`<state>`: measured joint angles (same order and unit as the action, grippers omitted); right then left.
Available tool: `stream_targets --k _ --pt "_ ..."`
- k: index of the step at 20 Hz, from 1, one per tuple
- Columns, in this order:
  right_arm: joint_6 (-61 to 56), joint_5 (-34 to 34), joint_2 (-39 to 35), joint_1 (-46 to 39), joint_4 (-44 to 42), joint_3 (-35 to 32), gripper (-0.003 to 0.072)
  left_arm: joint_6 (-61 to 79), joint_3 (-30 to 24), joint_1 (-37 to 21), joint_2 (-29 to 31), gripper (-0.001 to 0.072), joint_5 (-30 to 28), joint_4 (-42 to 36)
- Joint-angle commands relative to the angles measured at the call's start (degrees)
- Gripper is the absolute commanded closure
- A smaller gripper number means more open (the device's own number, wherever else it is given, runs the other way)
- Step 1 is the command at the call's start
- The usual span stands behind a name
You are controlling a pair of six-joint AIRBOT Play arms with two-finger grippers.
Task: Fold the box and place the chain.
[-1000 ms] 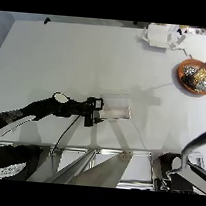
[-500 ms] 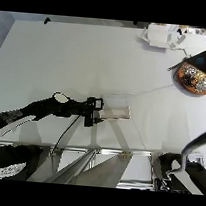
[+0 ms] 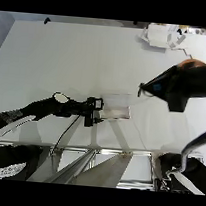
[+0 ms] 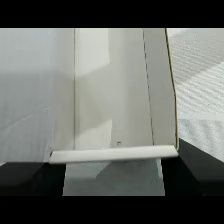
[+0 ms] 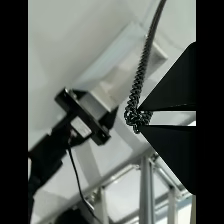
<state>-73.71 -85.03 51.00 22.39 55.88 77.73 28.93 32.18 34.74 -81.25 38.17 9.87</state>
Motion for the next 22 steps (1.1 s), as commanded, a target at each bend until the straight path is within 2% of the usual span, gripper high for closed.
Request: stream_targets --k 1,8,10,12,16,17,18,19,22 --pt "-1.68 5.18 -0.04 6.67 2.91 -6.25 0.0672 0.0 0.02 0.0 0.02 0.0571 0.0 0.0" --pt "-2.05 22.36 0.33 6.95 2.91 -26.1 0.0671 0.0 0.02 -0.02 0.02 0.0571 0.0 0.0" --pt "0.94 28.52 1.42 6.95 0.13 -31.69 0.0671 0.0 0.02 -0.02 0.02 0.0571 -0.02 -0.02" --pt "2.8 31.36 3.87 6.95 -1.7 -35.52 0.0671 0.0 0.02 0.0 0.02 0.0571 0.02 0.0" --pt "4.74 31.21 10.84 6.95 -1.95 -36.74 0.0668 0.0 0.02 0.0 0.02 0.0571 0.0 0.0" --pt "4.74 31.21 12.15 6.95 -2.01 -36.74 0.0631 0.0 0.02 0.0 0.02 0.0571 0.0 0.0" --pt "4.74 30.99 12.76 6.95 -2.01 -36.72 0.0529 0.0 0.02 0.0 0.02 0.0571 0.0 0.0" --pt "4.79 30.53 12.72 6.93 -1.99 -36.65 0.0475 0.0 0.02 0.0 0.02 0.0571 0.02 0.0" --pt "4.81 28.24 11.02 6.58 -1.46 -34.82 0.0476 0.0 0.02 0.0 0.02 0.0571 0.02 0.0"
